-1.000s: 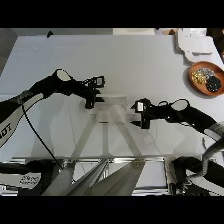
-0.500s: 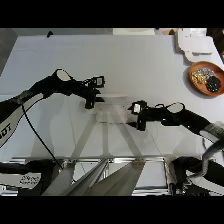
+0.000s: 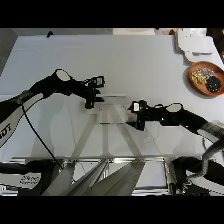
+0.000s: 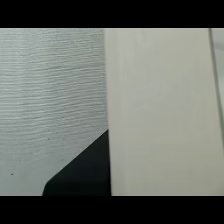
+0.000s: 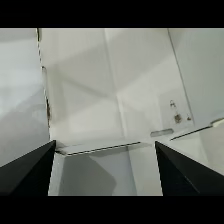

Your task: Fold the box and place the chain.

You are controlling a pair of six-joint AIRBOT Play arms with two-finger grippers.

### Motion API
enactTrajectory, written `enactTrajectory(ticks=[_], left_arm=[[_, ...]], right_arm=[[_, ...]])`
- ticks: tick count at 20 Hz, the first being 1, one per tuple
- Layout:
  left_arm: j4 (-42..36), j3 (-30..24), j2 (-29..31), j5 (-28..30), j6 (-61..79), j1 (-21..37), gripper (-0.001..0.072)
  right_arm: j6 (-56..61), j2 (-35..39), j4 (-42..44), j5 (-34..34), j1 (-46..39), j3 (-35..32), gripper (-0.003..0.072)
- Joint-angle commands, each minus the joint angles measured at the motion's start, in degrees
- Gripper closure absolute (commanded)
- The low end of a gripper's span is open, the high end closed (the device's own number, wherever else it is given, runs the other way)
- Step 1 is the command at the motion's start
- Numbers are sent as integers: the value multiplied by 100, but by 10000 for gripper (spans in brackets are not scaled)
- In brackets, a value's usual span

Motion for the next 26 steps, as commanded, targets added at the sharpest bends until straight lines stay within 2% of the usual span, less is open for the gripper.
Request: enactTrajectory(ticks=[1, 6, 12, 15, 19, 26], left_arm=[[0, -2, -4, 2, 2, -4, 698], [0, -2, -4, 0, 0, -4, 698], [0, -2, -4, 0, 0, -4, 698], [0, -2, -4, 2, 2, -4, 698], [0, -2, -4, 0, 0, -4, 698], [0, -2, -4, 2, 0, -4, 698]], right_arm=[[63, 192, 142, 166, 0, -2, -2], [328, 573, 79, 286, -2, -2, -2], [531, 721, -920, 691, -791, -17, -2], [535, 717, -1016, 564, -702, -17, -2], [535, 487, -1005, 42, -426, -17, -2], [575, 352, -962, -240, 59, -17, -2]])
